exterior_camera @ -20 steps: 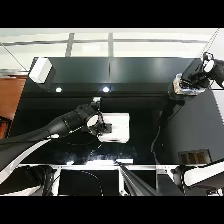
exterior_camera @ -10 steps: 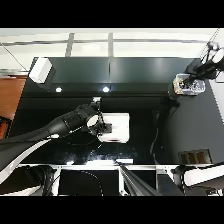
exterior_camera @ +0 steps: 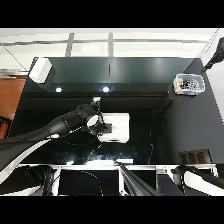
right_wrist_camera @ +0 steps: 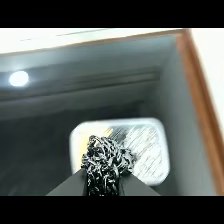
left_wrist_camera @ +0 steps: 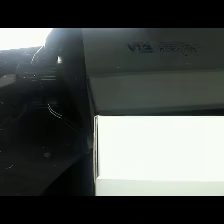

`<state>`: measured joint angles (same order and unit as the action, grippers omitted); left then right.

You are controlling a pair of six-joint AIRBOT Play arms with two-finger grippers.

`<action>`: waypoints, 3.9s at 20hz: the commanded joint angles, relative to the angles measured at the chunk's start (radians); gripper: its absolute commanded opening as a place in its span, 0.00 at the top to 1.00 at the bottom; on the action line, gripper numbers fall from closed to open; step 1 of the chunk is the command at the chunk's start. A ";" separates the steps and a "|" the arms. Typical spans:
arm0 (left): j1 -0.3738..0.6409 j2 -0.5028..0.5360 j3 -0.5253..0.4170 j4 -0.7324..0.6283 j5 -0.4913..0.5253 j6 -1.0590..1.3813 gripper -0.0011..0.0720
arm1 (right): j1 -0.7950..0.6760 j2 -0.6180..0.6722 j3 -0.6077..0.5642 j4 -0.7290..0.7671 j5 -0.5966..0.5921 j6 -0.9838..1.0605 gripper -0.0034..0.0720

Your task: Fold the box and place the chain.

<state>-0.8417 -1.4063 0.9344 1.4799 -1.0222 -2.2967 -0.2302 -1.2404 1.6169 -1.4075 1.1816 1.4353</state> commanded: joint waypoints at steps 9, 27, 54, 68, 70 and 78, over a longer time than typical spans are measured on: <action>0.000 0.000 0.000 0.000 0.000 0.000 0.95 | 0.190 0.339 -0.531 0.682 0.387 -0.277 0.95; 0.000 0.000 0.000 0.000 0.000 0.000 0.95 | 0.665 0.331 -0.864 0.809 -0.172 -0.197 0.95; -0.005 0.004 0.033 -0.022 -0.038 -0.071 0.46 | 0.436 0.278 -0.776 0.612 0.048 -0.232 0.58; 0.278 0.527 -0.137 0.106 -0.218 0.223 0.41 | 0.436 0.278 -0.776 0.584 0.014 -0.208 0.58; 0.449 0.581 -0.250 0.008 -0.115 0.274 0.41 | 0.436 0.278 -0.776 0.583 0.014 -0.200 0.58; 0.620 0.568 -0.557 -0.907 0.097 1.924 0.01 | 0.436 0.278 -0.776 0.583 0.007 -0.182 0.58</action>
<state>-0.2195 -0.8230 0.4507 0.8326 -0.9443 -1.0660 0.2062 -0.9634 0.8398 -0.8246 1.1931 1.2499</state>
